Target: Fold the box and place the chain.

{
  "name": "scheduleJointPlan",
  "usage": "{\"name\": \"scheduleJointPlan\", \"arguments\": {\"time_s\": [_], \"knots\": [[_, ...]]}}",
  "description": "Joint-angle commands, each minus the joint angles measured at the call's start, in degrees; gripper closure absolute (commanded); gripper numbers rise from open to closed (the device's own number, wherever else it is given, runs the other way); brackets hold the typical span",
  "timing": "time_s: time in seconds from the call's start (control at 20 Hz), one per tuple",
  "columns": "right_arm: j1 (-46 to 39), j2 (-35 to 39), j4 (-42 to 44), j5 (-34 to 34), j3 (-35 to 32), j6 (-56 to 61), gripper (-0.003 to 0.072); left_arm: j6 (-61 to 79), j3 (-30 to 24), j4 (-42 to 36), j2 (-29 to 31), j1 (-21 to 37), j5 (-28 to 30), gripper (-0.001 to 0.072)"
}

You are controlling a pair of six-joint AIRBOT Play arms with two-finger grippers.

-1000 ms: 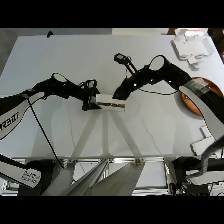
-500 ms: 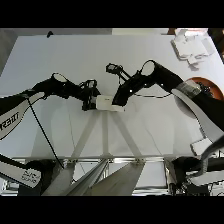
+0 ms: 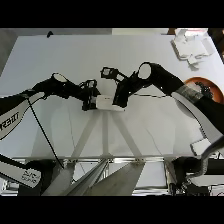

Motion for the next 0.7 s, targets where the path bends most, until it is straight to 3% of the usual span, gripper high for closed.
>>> {"name": "scheduleJointPlan", "arguments": {"time_s": [0.0, 0.15, 0.3, 0.65], "knots": [[1.9, 2.29, -3.87, -6.21, -0.66, -2.03, 0.0203, 0.04, 0.02, 0.0, 0.04, 0.02, 0.02, 0.0392], [4.09, 3.72, -4.09, -11.28, -3.74, -2.43, 0.0204, 0.04, 0.02, 0.02, 0.04, 0.02, 0.02, 0.0392], [6.58, 4.57, -6.67, -12.11, -6.82, -2.4, 0.0205, 0.04, 0.02, 0.02, 0.04, 0.02, 0.02, 0.0392], [7.78, 5.84, -7.98, -18.03, -7.56, -1.51, 0.023, 0.04, 0.02, 0.0, 0.04, 0.02, 0.02, 0.0392]]}}
